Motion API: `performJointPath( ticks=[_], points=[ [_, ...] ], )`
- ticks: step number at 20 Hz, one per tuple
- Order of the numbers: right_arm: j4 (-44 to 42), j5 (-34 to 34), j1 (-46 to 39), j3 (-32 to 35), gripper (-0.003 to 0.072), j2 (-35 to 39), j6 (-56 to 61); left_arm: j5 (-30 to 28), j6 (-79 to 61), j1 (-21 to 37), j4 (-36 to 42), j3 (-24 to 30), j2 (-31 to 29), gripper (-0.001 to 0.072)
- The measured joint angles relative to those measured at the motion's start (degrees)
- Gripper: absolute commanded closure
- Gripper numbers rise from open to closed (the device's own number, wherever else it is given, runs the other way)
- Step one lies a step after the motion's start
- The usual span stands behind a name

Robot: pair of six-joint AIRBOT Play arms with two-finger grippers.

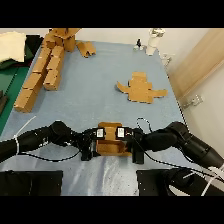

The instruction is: Fold the box.

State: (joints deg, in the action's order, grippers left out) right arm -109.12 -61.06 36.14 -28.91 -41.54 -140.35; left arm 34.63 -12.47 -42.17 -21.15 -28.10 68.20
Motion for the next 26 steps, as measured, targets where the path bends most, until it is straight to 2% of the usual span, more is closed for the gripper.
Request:
performJointPath(
  ticks=[1, 2, 5, 10, 17, 19, 22, 24, 25, 26],
  points=[
    [0.90, -0.83, 0.11, 0.04, 0.0387, 0.63, 0.28, -0.13, 0.00, 0.00, 0.00, 0.00, 0.00, 0.0184],
    [1.75, -0.94, 0.04, 0.20, 0.0353, 0.96, 0.59, -0.04, 0.00, 0.00, 0.00, 0.00, 0.00, 0.0184],
    [3.10, -0.98, -0.04, 0.98, 0.0351, 0.55, 0.96, 0.17, 0.00, 0.00, -0.02, 0.00, 0.00, 0.0185],
    [4.70, 2.69, -0.07, 1.68, 0.0342, -1.81, 0.52, 0.28, -0.09, 0.00, -0.04, 0.00, 0.02, 0.0184],
    [0.26, 7.98, 0.07, 1.79, 0.0349, -3.91, -4.50, 0.33, -0.13, 0.00, -0.07, -0.02, 0.00, 0.0185],
    [-2.19, 8.76, 0.04, 1.81, 0.0494, -4.92, -6.75, 0.33, -0.13, 0.00, -0.07, 0.00, 0.00, 0.0185],
    [-4.94, 9.99, 0.04, 1.81, 0.0495, -6.05, -10.27, 0.33, -0.13, 0.00, -0.11, 0.00, 0.00, 0.0184],
    [-6.03, 11.21, 0.04, 1.81, 0.0484, -6.71, -12.02, 0.33, -0.13, 0.00, -0.09, 0.00, 0.00, 0.0185],
    [-6.60, 11.56, 0.04, 1.81, 0.0436, -6.99, -12.57, 0.33, -0.15, 0.00, -0.09, 0.00, 0.00, 0.0185],
    [-7.13, 12.00, 0.04, 1.81, 0.0350, -7.30, -12.98, 0.33, -0.13, 0.00, -0.09, 0.00, 0.00, 0.0184]
  ],
)
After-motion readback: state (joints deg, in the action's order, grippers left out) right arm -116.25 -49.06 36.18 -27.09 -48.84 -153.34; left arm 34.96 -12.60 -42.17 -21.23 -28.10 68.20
